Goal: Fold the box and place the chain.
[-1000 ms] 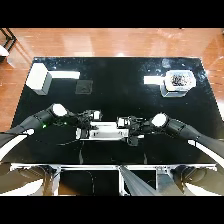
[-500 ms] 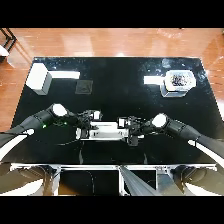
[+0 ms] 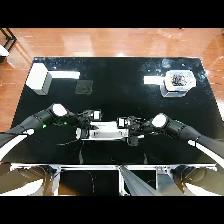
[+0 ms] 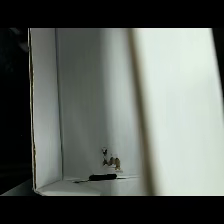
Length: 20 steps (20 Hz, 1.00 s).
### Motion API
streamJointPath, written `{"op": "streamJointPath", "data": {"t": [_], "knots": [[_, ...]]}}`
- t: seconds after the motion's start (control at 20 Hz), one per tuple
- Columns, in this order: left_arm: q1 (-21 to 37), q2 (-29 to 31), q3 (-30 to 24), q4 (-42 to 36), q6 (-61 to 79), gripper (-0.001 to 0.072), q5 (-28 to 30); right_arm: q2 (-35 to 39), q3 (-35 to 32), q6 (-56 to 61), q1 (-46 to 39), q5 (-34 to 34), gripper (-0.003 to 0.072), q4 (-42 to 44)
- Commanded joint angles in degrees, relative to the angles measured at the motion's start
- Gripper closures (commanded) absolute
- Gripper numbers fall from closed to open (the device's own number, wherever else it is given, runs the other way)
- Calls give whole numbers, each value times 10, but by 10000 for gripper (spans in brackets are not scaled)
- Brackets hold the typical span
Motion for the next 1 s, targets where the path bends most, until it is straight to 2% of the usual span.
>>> {"op": "streamJointPath", "data": {"t": [0.0,0.8,0.85,0.9,0.95], "knots": [[0,0,0,0,0,687,0,0,0,0,1,-6,84,4],[0,0,0,0,0,687,0,-1,0,-13,17,-21,86,16],[0,0,0,0,0,687,0,-1,0,-13,17,-21,121,16],[0,0,0,0,0,687,0,-1,0,-13,17,-21,215,16],[0,0,0,0,0,687,0,-1,0,-13,17,-21,210,16]]}}
